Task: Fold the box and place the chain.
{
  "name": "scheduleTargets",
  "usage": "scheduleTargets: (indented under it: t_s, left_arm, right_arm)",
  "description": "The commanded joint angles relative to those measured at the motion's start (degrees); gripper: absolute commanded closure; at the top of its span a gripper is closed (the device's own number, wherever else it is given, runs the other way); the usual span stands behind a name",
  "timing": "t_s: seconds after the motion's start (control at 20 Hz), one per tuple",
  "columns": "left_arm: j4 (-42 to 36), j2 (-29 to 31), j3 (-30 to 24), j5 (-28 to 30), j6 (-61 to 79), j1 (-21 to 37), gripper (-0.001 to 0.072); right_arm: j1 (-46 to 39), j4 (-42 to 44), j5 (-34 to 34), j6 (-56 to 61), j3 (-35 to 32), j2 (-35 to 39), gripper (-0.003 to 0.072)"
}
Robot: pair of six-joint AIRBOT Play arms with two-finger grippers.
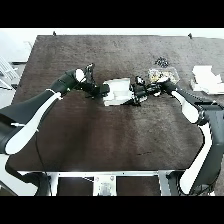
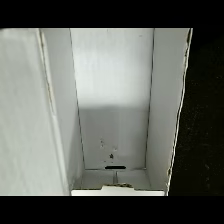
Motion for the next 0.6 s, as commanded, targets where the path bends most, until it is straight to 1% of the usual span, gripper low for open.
scheduleTargets:
  t_s: [0.0,0.15,0.35,0.5,0.55]
  left_arm:
    - [1.84,0.02,0.15,0.7,-2.8,-0.7,0.0404]
    - [2.4,-0.35,0.59,0.11,-4.26,-1.14,0.0405]
    - [6.56,-1.64,4.33,-5.22,-8.31,-1.92,0.0405]
    - [9.18,-1.97,5.88,-6.56,-11.26,-2.8,0.0405]
    - [9.18,-2.64,6.91,-7.8,-11.52,-2.93,0.0405]
  right_arm:
    - [0.02,0.0,-0.02,0.0,0.0,-0.02,0.0061]
    - [0.02,0.0,-0.02,0.0,0.0,-0.02,0.0061]
    - [0.02,0.0,-0.02,0.0,0.0,-0.02,0.0061]
    - [0.02,0.0,-0.02,0.0,0.0,-0.02,0.0061]
    - [0.02,0.0,-0.04,0.0,0.0,-0.02,0.0061]
